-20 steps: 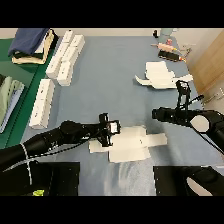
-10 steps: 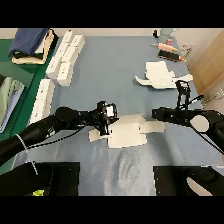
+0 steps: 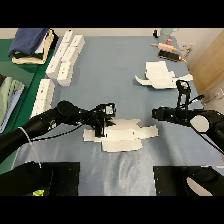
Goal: Fold the box.
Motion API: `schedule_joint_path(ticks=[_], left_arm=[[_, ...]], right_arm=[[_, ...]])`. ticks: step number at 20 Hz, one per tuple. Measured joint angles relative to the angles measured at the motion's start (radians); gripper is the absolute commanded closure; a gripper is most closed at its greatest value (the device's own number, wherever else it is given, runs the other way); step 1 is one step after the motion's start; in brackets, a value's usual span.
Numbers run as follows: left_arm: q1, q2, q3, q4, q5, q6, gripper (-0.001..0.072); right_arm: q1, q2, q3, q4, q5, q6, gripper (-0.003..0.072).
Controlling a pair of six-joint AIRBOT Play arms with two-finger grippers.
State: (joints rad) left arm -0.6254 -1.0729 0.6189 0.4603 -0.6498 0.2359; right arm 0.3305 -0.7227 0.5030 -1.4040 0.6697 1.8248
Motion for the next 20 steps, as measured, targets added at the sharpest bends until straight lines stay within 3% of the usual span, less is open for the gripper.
schedule_joint_path(ticks=[20], left_arm=[[0.001,-0.011,-0.068,-0.197,-0.032,0.095,0.0695]], right_arm=[[0.000,0.000,0.000,-0.002,-0.002,0.000,0.0684]])
